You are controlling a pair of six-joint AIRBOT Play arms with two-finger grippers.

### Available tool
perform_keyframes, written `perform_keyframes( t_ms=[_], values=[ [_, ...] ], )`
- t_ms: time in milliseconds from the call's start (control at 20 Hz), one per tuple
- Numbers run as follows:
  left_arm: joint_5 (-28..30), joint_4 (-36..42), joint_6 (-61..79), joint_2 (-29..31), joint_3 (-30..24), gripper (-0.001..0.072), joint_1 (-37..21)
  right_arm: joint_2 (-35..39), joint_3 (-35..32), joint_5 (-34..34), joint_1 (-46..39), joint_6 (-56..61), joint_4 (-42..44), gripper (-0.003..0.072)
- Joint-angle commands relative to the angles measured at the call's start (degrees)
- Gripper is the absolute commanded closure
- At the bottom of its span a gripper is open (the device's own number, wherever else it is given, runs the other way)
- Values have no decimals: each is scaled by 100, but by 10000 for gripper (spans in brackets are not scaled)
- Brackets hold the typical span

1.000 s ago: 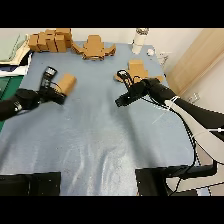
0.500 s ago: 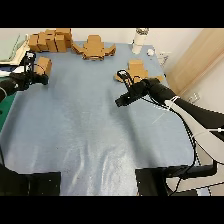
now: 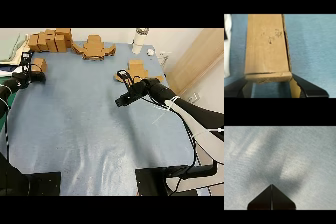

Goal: Fold the box.

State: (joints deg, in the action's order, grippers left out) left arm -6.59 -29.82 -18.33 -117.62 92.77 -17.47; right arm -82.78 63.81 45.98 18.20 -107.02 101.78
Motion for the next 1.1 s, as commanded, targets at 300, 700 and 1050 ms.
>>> perform_keyframes(
  t_ms=[300,700,1050],
  values=[
    [-1257,-240,-85,470,61,11,-229,-4,4,-2,-2,0,0,681],
    [-3556,-1045,-1471,1515,70,12,-691,-4,2,-2,-2,2,0,681],
    [-6017,-529,-1928,2284,72,700,-264,-4,2,-2,-2,2,0,682]
  ],
)
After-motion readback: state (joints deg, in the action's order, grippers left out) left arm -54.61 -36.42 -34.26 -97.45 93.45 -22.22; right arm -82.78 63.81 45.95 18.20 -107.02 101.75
